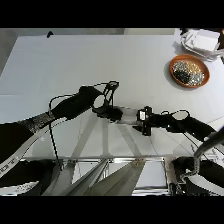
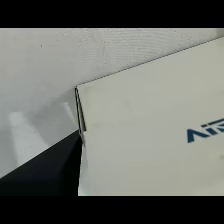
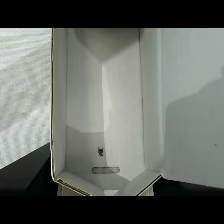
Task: Fold the box and place the chain.
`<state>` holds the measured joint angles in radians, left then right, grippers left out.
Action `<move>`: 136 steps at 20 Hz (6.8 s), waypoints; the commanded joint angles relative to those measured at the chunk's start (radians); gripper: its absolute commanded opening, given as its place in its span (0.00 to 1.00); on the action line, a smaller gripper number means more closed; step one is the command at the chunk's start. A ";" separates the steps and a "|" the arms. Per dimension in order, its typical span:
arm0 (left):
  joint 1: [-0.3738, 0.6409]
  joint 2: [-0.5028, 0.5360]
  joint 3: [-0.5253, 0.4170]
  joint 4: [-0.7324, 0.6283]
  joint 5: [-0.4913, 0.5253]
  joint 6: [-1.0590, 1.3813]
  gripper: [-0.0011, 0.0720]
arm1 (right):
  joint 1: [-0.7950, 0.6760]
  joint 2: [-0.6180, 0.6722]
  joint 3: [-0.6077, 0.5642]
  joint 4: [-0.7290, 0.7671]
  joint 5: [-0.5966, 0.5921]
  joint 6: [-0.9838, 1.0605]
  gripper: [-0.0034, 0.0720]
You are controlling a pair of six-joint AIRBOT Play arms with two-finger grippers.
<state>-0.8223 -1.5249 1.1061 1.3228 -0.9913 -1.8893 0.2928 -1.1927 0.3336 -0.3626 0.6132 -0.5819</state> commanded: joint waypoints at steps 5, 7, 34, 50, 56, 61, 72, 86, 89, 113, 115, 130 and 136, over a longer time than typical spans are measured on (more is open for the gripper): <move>-0.001 -0.018 0.002 -0.003 0.014 -0.095 0.44 | 0.000 0.000 0.000 0.000 0.000 0.001 0.50; 0.009 -0.018 0.002 -0.011 0.003 -0.117 0.44 | 0.000 0.000 0.000 0.000 0.000 0.001 0.50; -0.002 -0.174 0.167 0.027 -0.218 -0.138 0.16 | 0.000 0.000 0.000 0.000 0.000 0.001 0.50; -0.017 -0.175 0.166 0.017 -0.172 -0.161 0.03 | 0.000 0.000 0.000 0.000 0.000 0.001 0.50; -0.017 -0.174 0.166 0.018 -0.184 -0.161 0.02 | 0.000 0.000 0.000 0.000 0.000 0.001 0.50; -0.014 -0.145 0.166 0.019 -0.192 -0.149 0.50 | 0.000 0.000 0.000 0.000 0.000 0.001 0.50; 0.008 0.008 0.152 0.027 -0.335 0.066 0.58 | 0.000 0.000 0.000 0.000 0.000 0.001 0.50; 0.248 0.506 -0.214 -0.233 0.007 1.497 0.98 | 0.000 0.000 0.000 0.000 0.000 0.001 0.50; 0.305 0.465 -0.389 -0.443 0.108 1.939 0.98 | 0.000 0.000 0.000 0.000 0.000 0.001 0.50; 0.379 0.047 -0.430 -0.979 0.112 2.561 0.98 | 0.000 0.000 0.000 0.000 0.000 0.001 0.50; 0.367 0.036 -0.429 -0.993 0.117 2.561 0.97 | 0.000 0.000 0.000 0.000 0.000 0.001 0.50; 0.323 0.012 -0.429 -1.077 0.139 2.554 0.76 | 0.000 0.000 0.000 0.000 0.000 0.001 0.50; 0.322 0.012 -0.429 -1.087 0.156 2.545 0.29 | 0.000 0.000 0.000 0.000 0.000 0.001 0.50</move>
<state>-0.4995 -1.5124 0.6777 0.2455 -0.8474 0.6624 0.2928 -1.1927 0.3336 -0.3630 0.6136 -0.5823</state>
